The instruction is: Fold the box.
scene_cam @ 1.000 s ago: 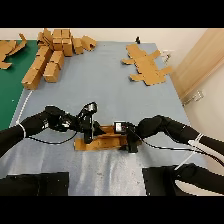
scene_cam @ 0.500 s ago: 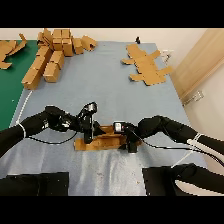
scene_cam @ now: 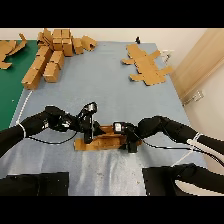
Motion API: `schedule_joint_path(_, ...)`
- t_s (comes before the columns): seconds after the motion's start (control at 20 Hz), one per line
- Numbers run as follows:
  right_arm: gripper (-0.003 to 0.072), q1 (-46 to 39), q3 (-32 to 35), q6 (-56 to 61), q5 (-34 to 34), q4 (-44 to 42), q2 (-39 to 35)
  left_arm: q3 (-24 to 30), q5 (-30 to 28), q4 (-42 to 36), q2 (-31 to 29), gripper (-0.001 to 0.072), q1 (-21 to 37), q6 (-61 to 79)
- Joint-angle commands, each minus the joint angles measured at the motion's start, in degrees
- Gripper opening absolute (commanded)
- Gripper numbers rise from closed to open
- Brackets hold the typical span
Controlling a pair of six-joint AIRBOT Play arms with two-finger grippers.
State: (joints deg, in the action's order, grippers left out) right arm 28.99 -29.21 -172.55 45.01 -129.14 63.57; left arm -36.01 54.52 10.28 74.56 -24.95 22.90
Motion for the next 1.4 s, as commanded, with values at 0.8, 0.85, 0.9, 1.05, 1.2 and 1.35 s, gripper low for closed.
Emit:
schedule_joint_path(0.8,0.057,0.04,0.02,0.04,0.02,0.87,0.04,0.0,-0.5,-0.02,-0.02,0.0012,0.02,0.02)
schedule_joint_path(0.85,0.0539,0.04,0.02,0.04,0.02,0.85,0.04,0.0,-0.5,0.0,-0.02,0.0012,0.02,0.02)
schedule_joint_path(0.9,0.0517,0.04,0.02,0.04,0.04,0.87,0.04,0.0,-0.52,0.0,-0.02,0.0012,0.02,0.02)
schedule_joint_path(1.05,0.0518,0.04,0.02,0.04,0.07,0.85,0.04,0.0,-0.52,-0.02,-0.02,0.0012,0.02,0.02)
schedule_joint_path(1.2,0.0518,0.04,0.02,0.04,0.11,0.83,0.04,0.0,-0.55,-0.02,-0.02,0.0012,0.02,0.02)
schedule_joint_path(1.35,0.0518,0.04,0.02,0.04,0.28,0.85,0.04,-0.02,-0.55,-0.02,-0.02,0.0014,0.02,-0.02)
